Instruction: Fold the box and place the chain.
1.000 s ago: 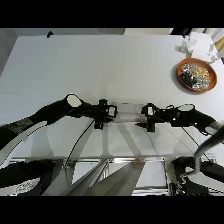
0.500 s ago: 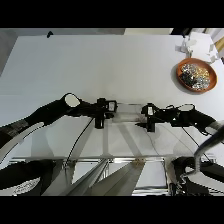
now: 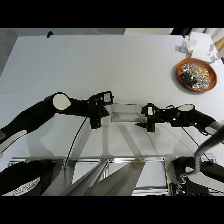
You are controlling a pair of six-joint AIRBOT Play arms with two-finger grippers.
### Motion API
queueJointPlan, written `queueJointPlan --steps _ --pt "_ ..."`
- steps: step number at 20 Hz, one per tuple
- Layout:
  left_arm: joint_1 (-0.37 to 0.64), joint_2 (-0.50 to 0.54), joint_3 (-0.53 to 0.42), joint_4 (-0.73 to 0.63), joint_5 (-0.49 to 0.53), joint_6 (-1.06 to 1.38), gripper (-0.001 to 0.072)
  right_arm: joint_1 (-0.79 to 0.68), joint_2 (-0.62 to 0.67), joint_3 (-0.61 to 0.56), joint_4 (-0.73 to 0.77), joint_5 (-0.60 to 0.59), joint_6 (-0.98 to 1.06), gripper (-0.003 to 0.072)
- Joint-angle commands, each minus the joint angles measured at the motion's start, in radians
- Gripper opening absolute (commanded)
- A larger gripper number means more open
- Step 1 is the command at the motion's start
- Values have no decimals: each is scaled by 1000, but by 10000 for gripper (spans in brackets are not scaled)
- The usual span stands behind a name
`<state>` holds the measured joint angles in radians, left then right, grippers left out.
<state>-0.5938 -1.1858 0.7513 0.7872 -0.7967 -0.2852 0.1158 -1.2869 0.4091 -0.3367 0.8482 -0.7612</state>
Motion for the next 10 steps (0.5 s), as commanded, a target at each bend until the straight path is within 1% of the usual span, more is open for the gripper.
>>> queueJointPlan --steps 1,4,6,8,10 --pt "18 84 0 55 -53 -209 3 0 1 0 0 0 0 395" --pt "76 137 0 153 -116 -456 3 0 1 0 0 0 0 395" --pt "126 140 -2 224 -171 -623 3 0 1 0 0 0 0 395" --pt "174 137 -32 237 -176 -727 3 0 1 0 0 0 0 395" --pt "202 121 -72 233 -153 -786 3 0 1 0 0 0 0 395"
